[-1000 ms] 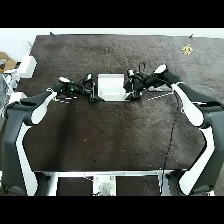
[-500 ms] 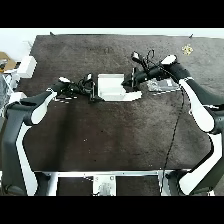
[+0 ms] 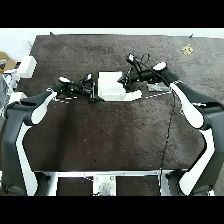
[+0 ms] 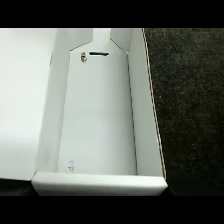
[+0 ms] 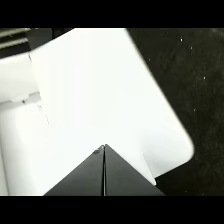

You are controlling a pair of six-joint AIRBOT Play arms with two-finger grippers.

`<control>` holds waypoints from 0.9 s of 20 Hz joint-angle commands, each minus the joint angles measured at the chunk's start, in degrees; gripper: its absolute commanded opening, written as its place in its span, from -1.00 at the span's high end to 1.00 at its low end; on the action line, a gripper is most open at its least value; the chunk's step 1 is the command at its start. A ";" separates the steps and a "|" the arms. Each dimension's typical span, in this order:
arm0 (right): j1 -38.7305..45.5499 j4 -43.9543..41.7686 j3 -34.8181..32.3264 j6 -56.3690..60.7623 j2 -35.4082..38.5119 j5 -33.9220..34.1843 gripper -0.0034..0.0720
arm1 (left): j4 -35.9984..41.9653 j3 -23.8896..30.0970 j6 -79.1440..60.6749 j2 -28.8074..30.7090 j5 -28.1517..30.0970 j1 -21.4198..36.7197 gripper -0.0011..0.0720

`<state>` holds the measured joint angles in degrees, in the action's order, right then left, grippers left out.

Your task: Fold the box and place the chain.

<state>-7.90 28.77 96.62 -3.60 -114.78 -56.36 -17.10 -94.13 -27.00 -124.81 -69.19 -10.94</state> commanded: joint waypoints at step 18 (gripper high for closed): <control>3.45 6.10 0.17 -1.86 8.63 -10.16 0.86 | 0.00 -0.02 -0.02 -0.02 0.00 0.04 -0.01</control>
<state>-5.58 31.07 96.75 -6.57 -110.13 -61.43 -17.12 -94.13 -27.07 -124.81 -69.19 -10.92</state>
